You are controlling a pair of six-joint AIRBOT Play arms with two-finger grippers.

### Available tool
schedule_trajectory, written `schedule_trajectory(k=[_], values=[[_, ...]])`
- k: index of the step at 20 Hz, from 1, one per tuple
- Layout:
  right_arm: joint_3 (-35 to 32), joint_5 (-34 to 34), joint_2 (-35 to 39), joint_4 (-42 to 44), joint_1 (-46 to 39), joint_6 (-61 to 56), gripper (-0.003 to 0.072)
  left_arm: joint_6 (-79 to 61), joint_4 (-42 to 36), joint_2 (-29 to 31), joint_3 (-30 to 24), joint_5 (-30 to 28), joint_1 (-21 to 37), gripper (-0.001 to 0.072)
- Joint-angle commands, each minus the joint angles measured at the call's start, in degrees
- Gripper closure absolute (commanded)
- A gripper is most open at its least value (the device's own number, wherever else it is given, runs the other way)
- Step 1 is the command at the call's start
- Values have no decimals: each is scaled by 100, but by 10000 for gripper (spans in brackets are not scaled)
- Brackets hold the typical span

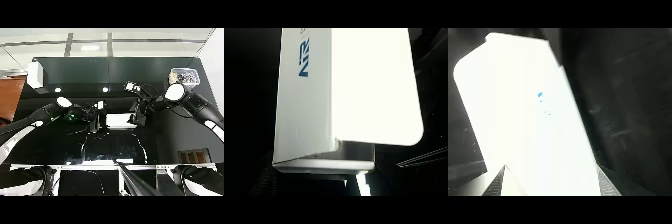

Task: Fold the box and place the chain.

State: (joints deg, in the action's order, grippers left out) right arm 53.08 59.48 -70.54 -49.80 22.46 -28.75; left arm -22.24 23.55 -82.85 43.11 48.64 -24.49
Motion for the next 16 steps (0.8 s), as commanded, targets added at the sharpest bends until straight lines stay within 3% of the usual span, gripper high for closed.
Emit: schedule_trajectory(k=[1,3,6,8,11,12,13,14,16], values=[[-4,13,-15,-140,7,122,31,0,2,-4,4,-2,0,223],[-4,-127,-74,-127,7,140,79,0,2,-4,4,-2,0,223],[-17,-111,-118,-116,50,144,81,0,2,-4,4,-2,0,223],[-33,-39,-118,-120,90,144,200,0,0,-4,4,-2,0,223],[-37,-48,-118,-131,87,142,202,0,2,-4,4,-2,0,223],[-37,-52,-118,-129,87,142,234,0,2,-4,4,-2,0,223],[-37,-44,-118,-127,87,138,336,0,0,-4,4,-2,0,223],[-44,-42,-118,-129,87,138,381,0,2,-4,4,-2,0,223],[-44,-44,-118,-129,87,140,383,0,0,-4,4,-2,0,223]])
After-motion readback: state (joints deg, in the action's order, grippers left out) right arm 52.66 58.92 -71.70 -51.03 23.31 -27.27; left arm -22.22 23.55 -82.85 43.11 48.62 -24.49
